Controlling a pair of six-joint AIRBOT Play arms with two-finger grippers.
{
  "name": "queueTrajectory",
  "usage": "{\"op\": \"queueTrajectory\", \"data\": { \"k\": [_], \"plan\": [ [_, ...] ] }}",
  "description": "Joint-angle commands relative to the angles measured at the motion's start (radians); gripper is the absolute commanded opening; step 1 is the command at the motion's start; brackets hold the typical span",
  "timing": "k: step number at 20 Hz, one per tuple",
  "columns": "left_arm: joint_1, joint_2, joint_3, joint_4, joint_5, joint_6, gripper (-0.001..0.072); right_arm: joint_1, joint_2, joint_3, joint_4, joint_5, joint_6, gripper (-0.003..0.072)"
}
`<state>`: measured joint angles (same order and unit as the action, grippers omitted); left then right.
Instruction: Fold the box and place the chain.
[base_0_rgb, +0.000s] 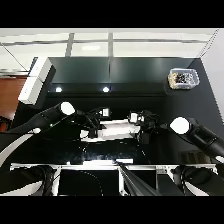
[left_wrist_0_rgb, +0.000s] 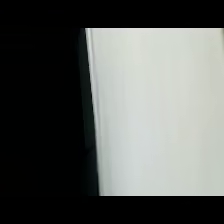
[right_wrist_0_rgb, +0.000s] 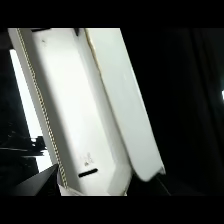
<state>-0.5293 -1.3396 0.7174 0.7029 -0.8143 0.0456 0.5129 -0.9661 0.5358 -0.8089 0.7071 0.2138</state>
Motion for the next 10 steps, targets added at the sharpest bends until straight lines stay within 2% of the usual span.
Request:
{"op": "queueTrajectory", "data": {
  "k": [1,7,10],
  "plan": [
    [-0.001,0.000,0.000,0.000,0.002,0.000,0.0029,-0.002,-0.021,-0.001,0.113,0.018,-0.064,0.0637],
    [-0.001,0.000,0.000,0.000,0.002,0.000,0.0029,-0.002,-0.075,-0.022,0.121,0.060,-0.084,0.0637],
    [-0.001,0.000,0.000,0.000,0.002,0.000,0.0029,-0.053,-0.075,-0.020,0.018,0.047,-0.051,0.0636]
  ]
}}
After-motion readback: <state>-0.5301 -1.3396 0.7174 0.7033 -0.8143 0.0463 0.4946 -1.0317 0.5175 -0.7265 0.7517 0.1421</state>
